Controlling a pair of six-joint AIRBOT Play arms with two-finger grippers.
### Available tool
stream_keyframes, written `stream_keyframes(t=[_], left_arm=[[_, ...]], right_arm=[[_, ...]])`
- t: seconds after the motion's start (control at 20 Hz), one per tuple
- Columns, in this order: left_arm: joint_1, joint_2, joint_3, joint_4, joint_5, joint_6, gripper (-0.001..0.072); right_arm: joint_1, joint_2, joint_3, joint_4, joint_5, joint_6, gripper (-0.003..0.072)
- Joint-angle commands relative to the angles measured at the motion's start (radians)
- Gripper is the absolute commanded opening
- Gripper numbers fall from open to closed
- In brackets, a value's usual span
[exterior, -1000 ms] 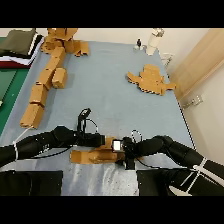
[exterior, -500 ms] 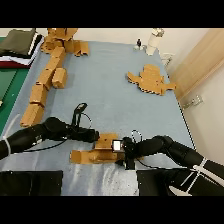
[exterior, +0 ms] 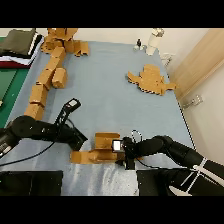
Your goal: Fold the box.
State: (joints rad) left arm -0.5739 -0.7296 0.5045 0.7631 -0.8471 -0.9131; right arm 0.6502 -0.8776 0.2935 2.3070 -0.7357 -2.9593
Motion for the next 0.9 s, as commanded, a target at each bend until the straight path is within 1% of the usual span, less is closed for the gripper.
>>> stream_keyframes(t=[0.0, 0.05, 0.1, 0.15, 0.2, 0.3, 0.4, 0.65, 0.7, 0.85], left_arm=[[-0.062, 0.099, -0.021, 0.095, -0.082, 0.127, 0.0012], [-0.093, 0.101, -0.029, 0.095, -0.082, 0.174, 0.0014], [-0.121, 0.096, -0.035, 0.098, -0.076, 0.196, 0.0116], [-0.145, 0.085, -0.045, 0.098, -0.057, 0.219, 0.0537], [-0.164, 0.069, -0.055, 0.098, -0.037, 0.246, 0.0699], [-0.188, 0.031, -0.073, 0.098, -0.023, 0.321, 0.0699], [-0.199, -0.001, -0.097, 0.094, 0.018, 0.410, 0.0699], [-0.240, -0.039, -0.115, 0.090, 0.169, 0.454, 0.0699], [-0.239, -0.048, -0.116, 0.090, 0.186, 0.454, 0.0698], [-0.254, -0.080, -0.116, 0.081, 0.193, 0.453, 0.0699]], right_arm=[[0.000, 0.000, 0.000, 0.000, 0.000, 0.000, 0.0493], [0.000, 0.000, 0.000, 0.000, 0.000, 0.000, 0.0493], [0.000, 0.000, 0.000, 0.000, 0.000, 0.000, 0.0494], [0.000, 0.000, 0.000, 0.000, 0.000, 0.000, 0.0493], [0.000, 0.000, 0.000, 0.000, 0.000, 0.000, 0.0494], [0.000, 0.000, 0.000, 0.000, 0.000, 0.000, 0.0493], [0.000, 0.000, 0.000, 0.000, 0.000, 0.000, 0.0494], [0.000, 0.000, 0.000, 0.000, 0.000, 0.000, 0.0493], [0.000, 0.000, 0.000, 0.000, 0.000, 0.000, 0.0494], [0.000, 0.000, 0.000, 0.000, 0.000, 0.000, 0.0493]])
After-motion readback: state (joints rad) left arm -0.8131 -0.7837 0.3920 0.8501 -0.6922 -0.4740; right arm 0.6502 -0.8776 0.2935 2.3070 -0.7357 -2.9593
